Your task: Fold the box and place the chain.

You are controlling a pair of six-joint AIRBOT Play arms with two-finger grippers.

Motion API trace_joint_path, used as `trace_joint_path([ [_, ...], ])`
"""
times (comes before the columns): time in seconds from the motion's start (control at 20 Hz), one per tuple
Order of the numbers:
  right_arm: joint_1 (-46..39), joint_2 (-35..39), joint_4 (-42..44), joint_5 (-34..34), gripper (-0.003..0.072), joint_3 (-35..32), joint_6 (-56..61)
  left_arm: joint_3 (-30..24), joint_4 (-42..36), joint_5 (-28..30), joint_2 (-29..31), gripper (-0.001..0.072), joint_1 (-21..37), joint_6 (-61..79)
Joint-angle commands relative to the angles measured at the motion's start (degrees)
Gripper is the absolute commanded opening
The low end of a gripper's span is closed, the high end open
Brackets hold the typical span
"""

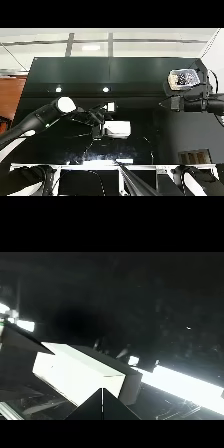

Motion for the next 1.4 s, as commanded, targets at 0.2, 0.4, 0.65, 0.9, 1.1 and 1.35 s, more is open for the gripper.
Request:
trace_joint_path([
  [0.2, -0.09, 0.07, -0.11, -1.25, 0.0013, 0.02, 0.09, 2.29, 1.6, 0.37, -5.05, 0.0712, -1.11, -3.3],
  [0.4, -0.09, 0.07, -0.11, -2.54, 0.0013, 0.02, 0.09, 2.29, 1.97, 0.26, -5.16, 0.0712, -1.11, -3.3],
  [0.65, -0.09, 0.07, -0.11, -2.67, 0.0013, 0.02, 0.09, 2.29, 1.92, -0.09, -5.18, 0.0712, -1.2, -3.28],
  [0.9, -0.09, 0.07, -0.11, -2.67, 0.0013, 0.02, 0.09, 2.29, 2.14, 0.04, -5.2, 0.0712, -2.78, -3.28],
  [1.1, -0.09, 0.07, -0.11, -2.67, 0.0013, 0.02, 0.09, 2.27, 6.86, 2.08, -6.36, 0.0715, -5.05, -4.2],
  [1.35, -0.09, 0.07, -0.13, -2.67, 0.0013, 0.02, 0.09, 2.27, 10.58, 11.52, -9.79, 0.0715, -9.55, -12.37],
])
